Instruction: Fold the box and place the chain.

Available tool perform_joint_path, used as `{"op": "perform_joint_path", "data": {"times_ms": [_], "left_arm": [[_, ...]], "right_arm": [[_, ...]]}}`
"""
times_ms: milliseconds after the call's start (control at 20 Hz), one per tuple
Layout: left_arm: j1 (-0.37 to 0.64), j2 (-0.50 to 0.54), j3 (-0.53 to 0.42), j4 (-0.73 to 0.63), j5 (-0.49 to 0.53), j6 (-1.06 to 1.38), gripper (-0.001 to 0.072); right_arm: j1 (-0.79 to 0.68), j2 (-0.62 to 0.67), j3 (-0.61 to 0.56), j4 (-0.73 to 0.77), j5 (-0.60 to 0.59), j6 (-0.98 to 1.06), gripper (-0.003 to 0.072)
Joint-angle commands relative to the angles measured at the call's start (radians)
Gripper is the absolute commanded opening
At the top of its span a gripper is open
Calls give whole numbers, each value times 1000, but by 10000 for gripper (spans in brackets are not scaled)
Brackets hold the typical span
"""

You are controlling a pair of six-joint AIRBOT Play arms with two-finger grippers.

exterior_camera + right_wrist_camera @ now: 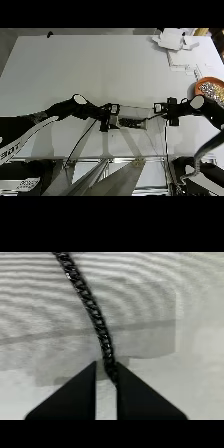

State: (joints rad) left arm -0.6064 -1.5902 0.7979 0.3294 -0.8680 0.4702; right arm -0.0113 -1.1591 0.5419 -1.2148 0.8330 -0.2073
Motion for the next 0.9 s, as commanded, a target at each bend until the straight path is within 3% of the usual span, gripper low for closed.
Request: {"op": "perform_joint_path", "data": {"times_ms": [0,250,500,650,850], "left_arm": [[0,0,0,0,0,0,272],[0,0,0,0,0,0,272],[0,0,0,0,0,0,272],[0,0,0,0,0,0,272],[0,0,0,0,0,0,272]], "right_arm": [[1,-16,-1,16,-34,-12,30],[1,62,-1,20,65,16,21],[8,221,-1,298,268,76,21],[78,315,-1,352,379,76,21],[208,382,-1,378,404,80,21]]}}
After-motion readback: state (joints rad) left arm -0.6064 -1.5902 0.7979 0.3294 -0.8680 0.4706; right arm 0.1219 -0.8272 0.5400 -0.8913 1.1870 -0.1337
